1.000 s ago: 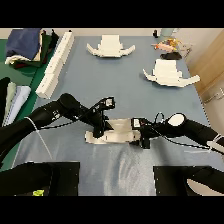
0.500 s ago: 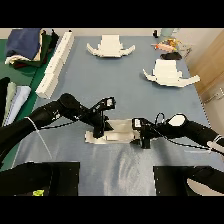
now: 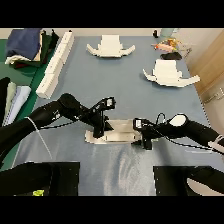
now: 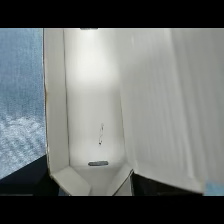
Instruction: Fold the box.
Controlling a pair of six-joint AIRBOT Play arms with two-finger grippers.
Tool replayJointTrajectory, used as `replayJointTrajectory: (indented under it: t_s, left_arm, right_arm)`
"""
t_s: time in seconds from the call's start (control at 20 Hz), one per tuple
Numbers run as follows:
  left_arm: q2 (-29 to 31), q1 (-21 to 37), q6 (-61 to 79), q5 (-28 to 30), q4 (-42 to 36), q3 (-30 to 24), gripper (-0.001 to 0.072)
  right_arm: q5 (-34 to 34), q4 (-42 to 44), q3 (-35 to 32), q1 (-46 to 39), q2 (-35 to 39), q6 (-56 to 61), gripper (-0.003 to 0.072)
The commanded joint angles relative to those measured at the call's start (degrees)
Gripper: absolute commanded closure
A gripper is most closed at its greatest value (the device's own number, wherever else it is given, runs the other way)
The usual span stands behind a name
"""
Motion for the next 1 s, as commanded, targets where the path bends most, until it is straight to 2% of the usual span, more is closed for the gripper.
replayJointTrajectory:
  t_s: [0.0,0.1,0.15,0.25,0.35,0.95]
  left_arm:
    - [0.04,0.02,0.0,0.02,0.02,-0.02,0.0695]
    - [0.04,0.02,0.0,0.02,0.02,-0.02,0.0695]
    - [0.04,0.02,0.0,0.04,0.02,-0.02,0.0695]
    - [0.04,0.02,0.0,0.04,0.02,-0.02,0.0695]
    - [0.04,0.02,0.0,0.04,0.02,-0.02,0.0695]
    - [0.04,0.02,0.0,0.02,0.02,-0.02,0.0695]
  right_arm:
    - [-0.13,0.15,0.0,-0.02,0.15,-0.11,0.0104]
    - [-0.68,0.15,-0.2,-0.02,-0.04,-0.15,0.0122]
    - [-0.83,0.17,-0.46,0.0,-0.33,-0.48,0.0188]
    - [-1.2,0.2,-0.81,0.09,-0.9,-1.92,0.019]
    - [-1.33,0.15,-0.81,0.09,-0.96,-2.05,0.0247]
    - [-2.71,-1.53,-0.7,0.09,-0.94,-2.03,0.0244]
